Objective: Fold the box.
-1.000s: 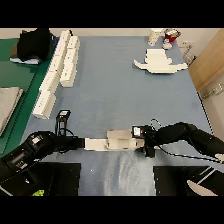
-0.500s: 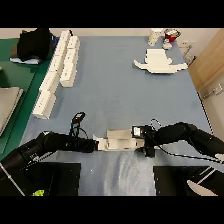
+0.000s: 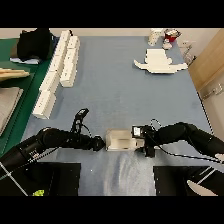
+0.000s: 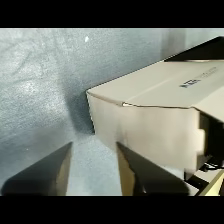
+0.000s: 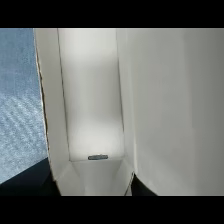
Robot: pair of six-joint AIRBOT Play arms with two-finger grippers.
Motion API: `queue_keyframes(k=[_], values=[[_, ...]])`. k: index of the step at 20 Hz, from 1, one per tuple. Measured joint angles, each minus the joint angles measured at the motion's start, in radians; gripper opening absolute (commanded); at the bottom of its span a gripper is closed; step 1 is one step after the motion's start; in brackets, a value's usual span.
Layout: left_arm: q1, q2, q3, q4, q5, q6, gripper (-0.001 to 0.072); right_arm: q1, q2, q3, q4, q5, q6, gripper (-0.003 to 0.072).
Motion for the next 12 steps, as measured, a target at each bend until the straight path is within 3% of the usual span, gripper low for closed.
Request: queue_keyframes(k=[12], values=[[0.0, 0.0, 0.065, 0.06, -0.018, 0.005, 0.0453, 0.0, 0.0, 0.0, 0.0, 0.0, 0.0, 0.0511]])
